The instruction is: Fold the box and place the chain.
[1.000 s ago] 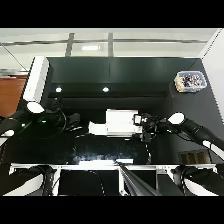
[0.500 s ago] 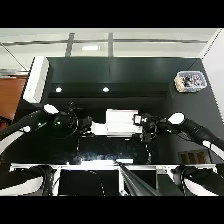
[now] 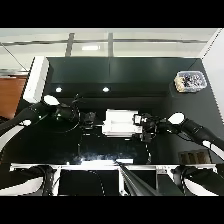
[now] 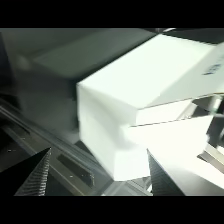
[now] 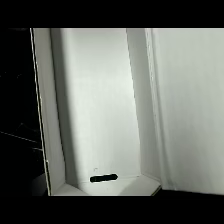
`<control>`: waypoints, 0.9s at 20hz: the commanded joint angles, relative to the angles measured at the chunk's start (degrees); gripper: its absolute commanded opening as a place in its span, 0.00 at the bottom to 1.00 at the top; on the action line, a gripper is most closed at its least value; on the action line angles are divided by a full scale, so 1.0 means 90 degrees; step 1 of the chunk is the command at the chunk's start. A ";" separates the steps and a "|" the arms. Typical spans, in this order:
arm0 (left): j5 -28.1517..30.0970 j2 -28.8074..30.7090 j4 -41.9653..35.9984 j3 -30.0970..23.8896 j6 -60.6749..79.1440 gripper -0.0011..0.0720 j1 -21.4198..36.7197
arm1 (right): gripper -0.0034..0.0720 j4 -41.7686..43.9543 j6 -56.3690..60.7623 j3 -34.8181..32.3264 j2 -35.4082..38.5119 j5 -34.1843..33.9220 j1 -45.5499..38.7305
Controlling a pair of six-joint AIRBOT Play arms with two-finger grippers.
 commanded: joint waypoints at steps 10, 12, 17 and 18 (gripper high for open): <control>0.0692 -0.0002 0.1814 0.1248 -0.2555 0.72 -0.1464 | 0.59 0.0002 0.0002 0.0002 -0.0002 0.0000 0.0005; 0.0551 -0.0002 0.1892 0.1535 -0.2618 0.69 -0.1637 | 0.59 0.0002 0.0002 0.0002 -0.0002 0.0000 0.0005; 0.0381 -0.0002 0.2205 0.1698 -0.3169 0.69 -0.1690 | 0.59 0.0002 0.0002 0.0002 -0.0002 0.0002 0.0005; 0.0393 -0.0002 0.2234 0.1698 -0.3211 0.69 -0.1722 | 0.59 0.0002 0.0002 0.0002 -0.0002 0.0002 0.0005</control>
